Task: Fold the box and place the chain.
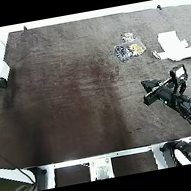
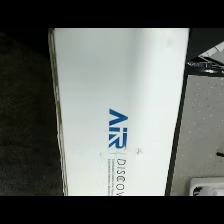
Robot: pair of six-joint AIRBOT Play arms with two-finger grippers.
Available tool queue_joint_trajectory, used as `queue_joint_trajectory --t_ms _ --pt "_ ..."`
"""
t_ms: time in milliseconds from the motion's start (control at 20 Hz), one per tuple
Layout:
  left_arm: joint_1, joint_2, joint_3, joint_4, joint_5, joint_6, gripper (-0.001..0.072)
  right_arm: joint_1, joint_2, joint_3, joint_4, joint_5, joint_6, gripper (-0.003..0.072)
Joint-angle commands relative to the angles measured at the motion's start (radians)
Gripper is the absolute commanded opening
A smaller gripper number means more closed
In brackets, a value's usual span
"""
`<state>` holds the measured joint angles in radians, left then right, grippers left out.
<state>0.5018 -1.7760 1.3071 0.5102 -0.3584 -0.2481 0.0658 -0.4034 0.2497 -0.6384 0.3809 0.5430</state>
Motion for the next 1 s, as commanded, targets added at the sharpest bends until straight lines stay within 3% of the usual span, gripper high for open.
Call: queue_joint_trajectory --t_ms 0,250,950 --pt "0.001 -0.033 0.028 -0.109 -0.009 0.133 0.0019 0.000 0.001 -0.001 0.003 0.000 0.000 0.0006" --pt "0.001 -0.066 0.051 -0.282 -0.027 0.243 0.0019 0.000 0.001 -0.001 0.030 -0.008 0.000 0.0006" --pt "0.001 -0.129 0.055 -0.503 0.006 0.478 0.0021 0.000 0.001 -0.001 0.055 -0.014 0.000 0.0006"
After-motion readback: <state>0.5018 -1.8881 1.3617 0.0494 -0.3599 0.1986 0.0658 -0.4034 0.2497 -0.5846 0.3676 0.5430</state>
